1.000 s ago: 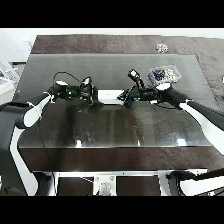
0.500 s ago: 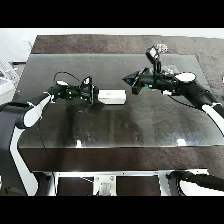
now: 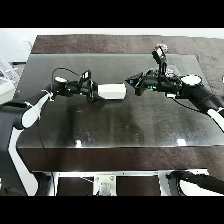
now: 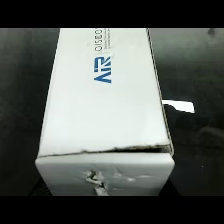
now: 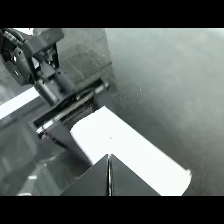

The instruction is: Fold the box and place the chain.

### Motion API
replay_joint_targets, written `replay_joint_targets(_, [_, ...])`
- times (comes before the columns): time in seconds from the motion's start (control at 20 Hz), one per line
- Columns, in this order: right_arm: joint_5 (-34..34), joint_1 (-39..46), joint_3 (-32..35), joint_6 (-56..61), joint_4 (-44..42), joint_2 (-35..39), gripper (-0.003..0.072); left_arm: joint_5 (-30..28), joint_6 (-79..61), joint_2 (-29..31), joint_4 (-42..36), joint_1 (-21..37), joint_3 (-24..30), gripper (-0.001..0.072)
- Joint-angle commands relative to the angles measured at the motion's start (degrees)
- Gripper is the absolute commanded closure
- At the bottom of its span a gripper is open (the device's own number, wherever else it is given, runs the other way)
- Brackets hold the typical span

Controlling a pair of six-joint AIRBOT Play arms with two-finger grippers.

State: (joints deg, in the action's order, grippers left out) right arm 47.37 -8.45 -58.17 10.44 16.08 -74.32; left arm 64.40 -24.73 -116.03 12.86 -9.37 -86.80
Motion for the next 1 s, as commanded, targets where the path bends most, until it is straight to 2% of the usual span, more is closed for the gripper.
replay_joint_targets(0.0, [0.1,0.9,0.5,3.1,0.0,0.2,0.0683,-9.2,8.7,4.2,0.5,0.0,-0.4,0.0693])
replay_joint_targets(0.2, [0.1,1.3,0.5,3.1,-0.7,0.2,0.0682,-21.5,14.1,12.3,2.6,2.4,-0.4,0.0693])
replay_joint_targets(0.3, [0.2,1.3,0.5,3.1,-0.7,0.2,0.0682,-24.9,18.8,15.5,3.8,5.8,-0.4,0.0693])
replay_joint_targets(0.5, [0.1,1.3,0.5,3.1,-0.6,0.2,0.0682,-26.3,30.9,19.5,12.8,15.3,-0.4,0.0692])
replay_joint_targets(0.75, [0.1,1.3,0.5,3.1,-0.7,0.2,0.0682,-24.2,39.3,20.6,14.9,26.6,-0.1,0.0693])
replay_joint_targets(0.95, [0.0,1.3,0.5,3.1,-0.7,0.1,0.0682,-30.6,39.7,20.6,15.5,31.4,4.6,0.0693])
